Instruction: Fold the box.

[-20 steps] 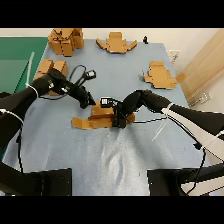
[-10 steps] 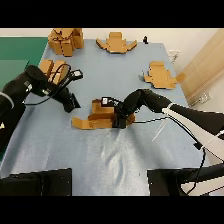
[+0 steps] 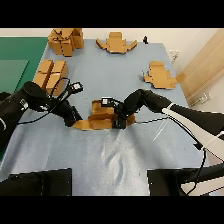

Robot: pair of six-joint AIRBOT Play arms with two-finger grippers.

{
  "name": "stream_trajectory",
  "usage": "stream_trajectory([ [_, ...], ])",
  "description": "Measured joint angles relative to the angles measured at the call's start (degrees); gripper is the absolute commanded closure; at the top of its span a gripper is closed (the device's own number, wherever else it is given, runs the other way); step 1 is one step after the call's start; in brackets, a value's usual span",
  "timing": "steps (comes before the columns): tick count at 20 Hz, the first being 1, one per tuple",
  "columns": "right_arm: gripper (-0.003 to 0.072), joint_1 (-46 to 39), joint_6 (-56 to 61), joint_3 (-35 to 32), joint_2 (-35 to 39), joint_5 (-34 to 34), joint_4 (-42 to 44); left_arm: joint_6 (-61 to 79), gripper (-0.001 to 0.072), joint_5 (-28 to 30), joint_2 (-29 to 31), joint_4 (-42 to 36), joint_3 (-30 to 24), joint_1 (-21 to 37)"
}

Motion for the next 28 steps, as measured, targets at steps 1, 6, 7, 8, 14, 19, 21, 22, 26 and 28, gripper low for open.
stream_trajectory([
  [1,0.0599,0.0,0.0,-0.1,0.0,1.0,0.0,0.0,0.0691,0.2,0.3,-0.3,-0.2,-0.4],
  [6,0.0668,0.2,0.0,0.0,-0.1,7.6,-0.2,0.0,0.0692,3.4,1.0,-0.5,-0.6,-1.2],
  [7,0.0668,0.2,0.0,0.0,-0.1,8.0,-0.2,0.1,0.0692,4.2,1.0,-0.6,-0.7,-1.3],
  [8,0.0668,0.2,0.0,0.0,-0.1,8.2,-0.3,0.2,0.0692,4.8,1.0,-0.5,-0.7,-1.4],
  [14,0.0667,0.2,-0.1,0.0,-0.1,8.4,-0.6,2.1,0.0101,8.2,0.5,2.9,-0.7,-1.5],
  [19,0.0667,0.2,-0.2,0.0,-0.1,7.3,-0.6,15.8,0.0017,12.8,-3.3,3.9,-0.4,-2.1],
  [21,0.0667,0.2,-0.2,0.1,-0.1,7.0,-0.6,19.6,0.0017,14.0,-6.1,2.5,0.5,-2.7],
  [22,0.0667,0.2,-0.2,0.1,-0.1,6.9,-0.7,21.0,0.0017,14.1,-7.4,1.7,1.1,-3.0],
  [26,0.0667,0.2,-0.2,0.1,-0.1,6.6,-0.9,24.6,0.0358,14.7,-10.9,-0.5,3.2,-5.0],
  [28,0.0667,0.2,-0.3,0.1,-0.1,6.3,-1.1,25.1,0.0358,13.8,-11.6,-0.8,3.6,-5.9],
])
